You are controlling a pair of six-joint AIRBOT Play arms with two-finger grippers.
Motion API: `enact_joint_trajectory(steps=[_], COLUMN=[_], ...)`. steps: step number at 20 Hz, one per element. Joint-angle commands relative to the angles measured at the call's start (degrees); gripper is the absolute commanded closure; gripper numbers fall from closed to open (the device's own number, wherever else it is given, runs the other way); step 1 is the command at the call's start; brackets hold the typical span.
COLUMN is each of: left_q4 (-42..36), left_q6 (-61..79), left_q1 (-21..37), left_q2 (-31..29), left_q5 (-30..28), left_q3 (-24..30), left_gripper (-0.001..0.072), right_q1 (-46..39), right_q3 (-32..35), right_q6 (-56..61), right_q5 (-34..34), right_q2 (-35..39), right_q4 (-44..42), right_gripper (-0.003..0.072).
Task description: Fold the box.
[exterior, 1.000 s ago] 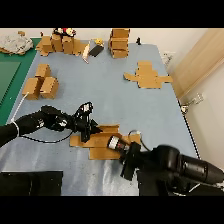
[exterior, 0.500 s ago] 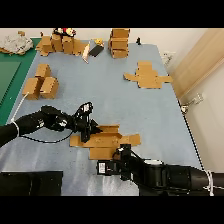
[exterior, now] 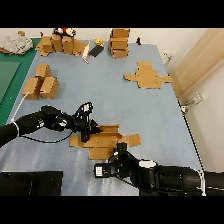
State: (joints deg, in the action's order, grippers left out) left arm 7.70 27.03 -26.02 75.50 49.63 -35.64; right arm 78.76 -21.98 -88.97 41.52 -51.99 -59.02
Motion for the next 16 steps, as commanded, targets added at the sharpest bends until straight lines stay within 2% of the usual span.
enact_joint_trajectory(steps=[1, 7, 11, 16], left_q4=[0.00, 0.00, -0.02, 0.00], left_q6=[0.00, 0.00, 0.00, 0.00], left_q1=[-0.02, -0.02, -0.02, -0.02], left_q2=[0.02, 0.02, 0.02, 0.02], left_q5=[0.00, 0.00, -0.02, -0.02], left_q3=[0.00, 0.00, 0.00, 0.00], left_gripper=[0.0697, 0.0697, 0.0697, 0.0697], right_q1=[0.00, 0.00, -0.04, -0.24], right_q3=[0.13, -0.33, -0.26, -0.24], right_q6=[1.84, 9.33, 10.80, 12.52], right_q5=[-1.18, 1.44, 2.97, 0.33], right_q2=[-1.40, 4.04, 6.99, 6.08], right_q4=[1.68, 9.14, 9.33, 8.02], right_gripper=[0.0218, 0.0218, 0.0218, 0.0217])
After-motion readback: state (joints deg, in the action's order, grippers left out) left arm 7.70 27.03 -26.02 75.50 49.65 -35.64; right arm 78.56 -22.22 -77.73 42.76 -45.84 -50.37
